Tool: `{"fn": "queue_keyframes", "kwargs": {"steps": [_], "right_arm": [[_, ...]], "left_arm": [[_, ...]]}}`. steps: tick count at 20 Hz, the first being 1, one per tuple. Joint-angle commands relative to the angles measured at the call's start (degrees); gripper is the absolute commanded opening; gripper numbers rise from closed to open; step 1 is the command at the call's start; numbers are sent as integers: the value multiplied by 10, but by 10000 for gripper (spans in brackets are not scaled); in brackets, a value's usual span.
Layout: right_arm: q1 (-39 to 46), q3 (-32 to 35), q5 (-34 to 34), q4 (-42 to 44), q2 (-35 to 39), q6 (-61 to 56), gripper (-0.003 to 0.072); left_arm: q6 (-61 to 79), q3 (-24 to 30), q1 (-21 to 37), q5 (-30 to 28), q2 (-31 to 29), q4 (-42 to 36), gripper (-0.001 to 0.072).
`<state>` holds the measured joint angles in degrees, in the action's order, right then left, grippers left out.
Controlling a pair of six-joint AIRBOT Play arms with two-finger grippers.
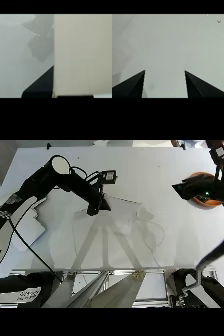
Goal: Fold the box and place the chain.
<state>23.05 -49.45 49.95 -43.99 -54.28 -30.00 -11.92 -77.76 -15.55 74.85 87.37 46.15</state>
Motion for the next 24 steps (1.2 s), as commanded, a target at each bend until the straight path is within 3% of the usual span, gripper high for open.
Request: {"fn": "queue_keyframes", "kwargs": {"steps": [1, 4, 9, 19, 24], "right_arm": [[0, -1, 0, -2, 0, -1, 524], [0, -1, 0, -2, 0, -1, 524], [0, -1, 0, -2, 0, -1, 524], [0, -1, 0, -2, 0, -1, 524], [0, -1, 0, -2, 0, -1, 524]], "left_arm": [[63, 14, 9, -89, 24, -91, 3], [123, 14, 29, -84, 96, -217, 4], [166, 14, 38, -82, 188, -217, 2], [222, 14, 37, -151, 197, -214, 6], [222, 14, 37, -149, 198, -169, 6]]}}
